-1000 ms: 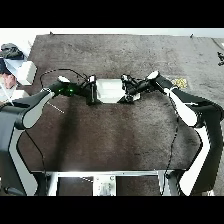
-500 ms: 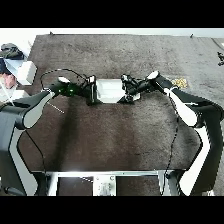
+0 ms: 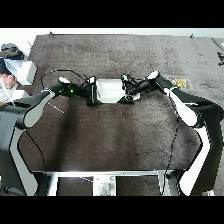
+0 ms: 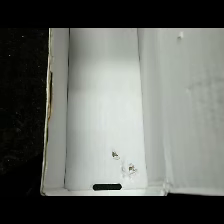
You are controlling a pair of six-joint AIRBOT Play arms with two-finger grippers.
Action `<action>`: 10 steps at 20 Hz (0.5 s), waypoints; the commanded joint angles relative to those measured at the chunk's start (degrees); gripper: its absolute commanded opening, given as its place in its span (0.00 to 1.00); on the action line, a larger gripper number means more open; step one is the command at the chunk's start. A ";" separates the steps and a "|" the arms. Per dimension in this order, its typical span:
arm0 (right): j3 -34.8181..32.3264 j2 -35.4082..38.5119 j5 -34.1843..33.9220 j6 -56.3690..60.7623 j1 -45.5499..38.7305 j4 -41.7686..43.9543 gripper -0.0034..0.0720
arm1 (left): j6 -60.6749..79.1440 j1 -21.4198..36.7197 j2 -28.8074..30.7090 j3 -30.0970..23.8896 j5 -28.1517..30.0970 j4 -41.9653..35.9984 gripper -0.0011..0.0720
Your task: Fold the box and place the chain.
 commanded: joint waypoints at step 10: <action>0.00 0.00 0.02 0.02 0.02 0.00 0.75 | 0.81 0.00 -0.07 0.00 -0.50 -0.22 0.44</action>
